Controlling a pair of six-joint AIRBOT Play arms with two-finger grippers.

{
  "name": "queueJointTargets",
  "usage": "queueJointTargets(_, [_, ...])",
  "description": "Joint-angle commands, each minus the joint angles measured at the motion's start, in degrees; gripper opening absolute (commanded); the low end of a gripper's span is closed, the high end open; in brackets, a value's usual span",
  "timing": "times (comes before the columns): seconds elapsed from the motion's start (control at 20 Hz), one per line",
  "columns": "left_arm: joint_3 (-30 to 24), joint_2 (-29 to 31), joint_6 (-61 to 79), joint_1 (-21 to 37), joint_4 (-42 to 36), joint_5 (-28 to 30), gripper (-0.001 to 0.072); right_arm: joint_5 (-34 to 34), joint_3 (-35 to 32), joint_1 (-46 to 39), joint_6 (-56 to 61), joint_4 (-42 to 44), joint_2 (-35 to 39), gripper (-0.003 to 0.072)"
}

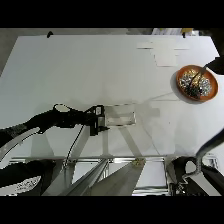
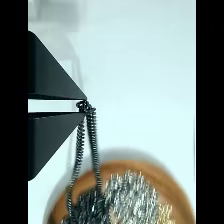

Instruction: Fold the box and place the chain.

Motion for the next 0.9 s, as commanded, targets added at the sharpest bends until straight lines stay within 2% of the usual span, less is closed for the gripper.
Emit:
queueJointTargets(0.0, [0.0,0.0,0.0,0.0,0.0,0.0,0.0068,6.1,0.0,6.0,-0.6,4.5,5.3,0.0019])
queueJointTargets(0.25, [0.0,0.0,0.0,0.0,0.0,0.0,0.0068,9.7,0.0,15.8,-0.5,4.4,9.2,0.0019])
queueJointTargets(0.5, [0.0,0.0,0.0,0.0,0.0,0.0,0.0068,12.2,0.0,22.9,0.1,4.5,9.7,0.0019])
queueJointTargets(0.75, [0.0,0.0,0.0,0.0,0.0,0.0,0.0068,11.7,0.0,32.2,0.4,4.5,9.7,0.0019])
queueJointTargets(0.85, [0.0,0.0,0.0,0.0,0.0,0.0,0.0068,9.1,-0.3,36.1,0.5,4.6,9.7,0.0019])
